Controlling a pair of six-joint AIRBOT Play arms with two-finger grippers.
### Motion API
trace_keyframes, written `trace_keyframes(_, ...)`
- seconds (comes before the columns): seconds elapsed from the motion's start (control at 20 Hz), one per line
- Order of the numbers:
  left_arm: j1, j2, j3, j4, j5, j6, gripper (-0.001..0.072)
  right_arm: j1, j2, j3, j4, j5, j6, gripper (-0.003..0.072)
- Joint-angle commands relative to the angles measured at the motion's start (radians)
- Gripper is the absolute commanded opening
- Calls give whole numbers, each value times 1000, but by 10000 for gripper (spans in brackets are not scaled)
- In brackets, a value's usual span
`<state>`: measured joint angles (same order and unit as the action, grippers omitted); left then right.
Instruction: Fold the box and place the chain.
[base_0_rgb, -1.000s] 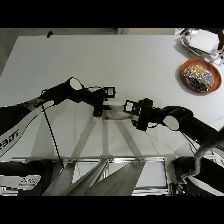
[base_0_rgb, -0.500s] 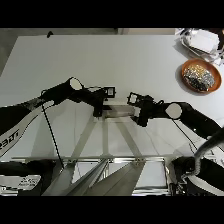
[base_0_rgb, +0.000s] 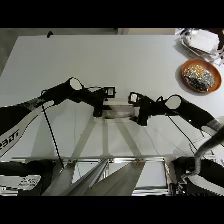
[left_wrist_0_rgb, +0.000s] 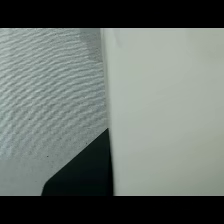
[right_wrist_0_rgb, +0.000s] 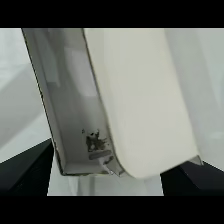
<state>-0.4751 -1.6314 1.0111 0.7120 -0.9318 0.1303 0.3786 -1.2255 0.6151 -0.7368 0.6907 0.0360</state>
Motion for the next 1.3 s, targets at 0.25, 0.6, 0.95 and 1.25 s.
trace_keyframes(0.25, 0, 0, 0, 0, 0, 0, 7, 3, -70, 2, 63, 61, -121, 659)
trace_keyframes(0.6, 0, 0, 0, 0, 0, 0, 7, 2, -75, 2, 60, 27, -132, 640)
trace_keyframes(0.95, 0, 0, 0, 0, 0, 0, 7, 2, -109, 2, 64, 24, -151, 569)
trace_keyframes(1.25, 0, 0, 0, 0, 0, 0, 7, 2, -142, 2, 72, 24, -176, 447)
